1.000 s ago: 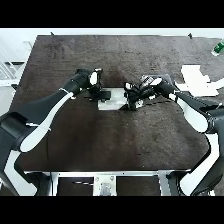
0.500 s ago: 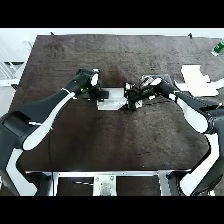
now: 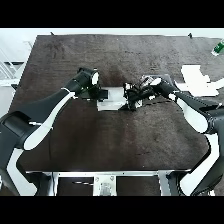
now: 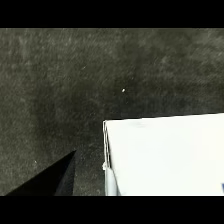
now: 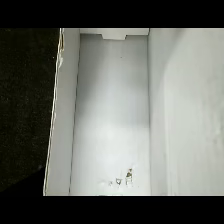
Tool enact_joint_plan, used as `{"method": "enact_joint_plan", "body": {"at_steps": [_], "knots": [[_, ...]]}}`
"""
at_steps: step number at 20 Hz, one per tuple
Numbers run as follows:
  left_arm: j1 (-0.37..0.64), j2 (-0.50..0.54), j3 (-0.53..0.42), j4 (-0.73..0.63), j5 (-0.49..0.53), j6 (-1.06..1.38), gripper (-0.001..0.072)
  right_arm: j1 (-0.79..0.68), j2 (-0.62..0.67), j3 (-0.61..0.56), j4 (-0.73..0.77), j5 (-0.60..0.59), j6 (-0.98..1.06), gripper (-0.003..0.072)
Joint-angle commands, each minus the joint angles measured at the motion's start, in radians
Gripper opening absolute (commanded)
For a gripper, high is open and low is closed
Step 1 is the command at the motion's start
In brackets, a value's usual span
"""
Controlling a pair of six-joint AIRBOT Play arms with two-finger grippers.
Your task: Fold the box and place the chain.
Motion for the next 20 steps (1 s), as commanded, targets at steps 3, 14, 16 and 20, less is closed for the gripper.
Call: {"method": "enact_joint_plan", "body": {"at_steps": [3, 14, 16, 20], "knots": [[0.0, -0.001, 0.001, -0.024, -0.043, -0.015, 0.0363, 0.0, 0.0, 0.0, 0.0, -0.001, 0.0, 0.0573], [-0.014, 0.002, 0.003, -0.032, -0.062, -0.015, 0.0353, 0.0, 0.0, 0.0, 0.0, -0.001, 0.0, 0.0573], [-0.014, 0.002, 0.003, -0.031, -0.039, -0.015, 0.0353, 0.0, 0.0, 0.0, 0.0, -0.001, 0.001, 0.0573], [-0.013, 0.002, 0.003, -0.003, -0.037, -0.016, 0.0345, 0.0, 0.0, 0.0, 0.0, 0.0, 0.0, 0.0573]]}}
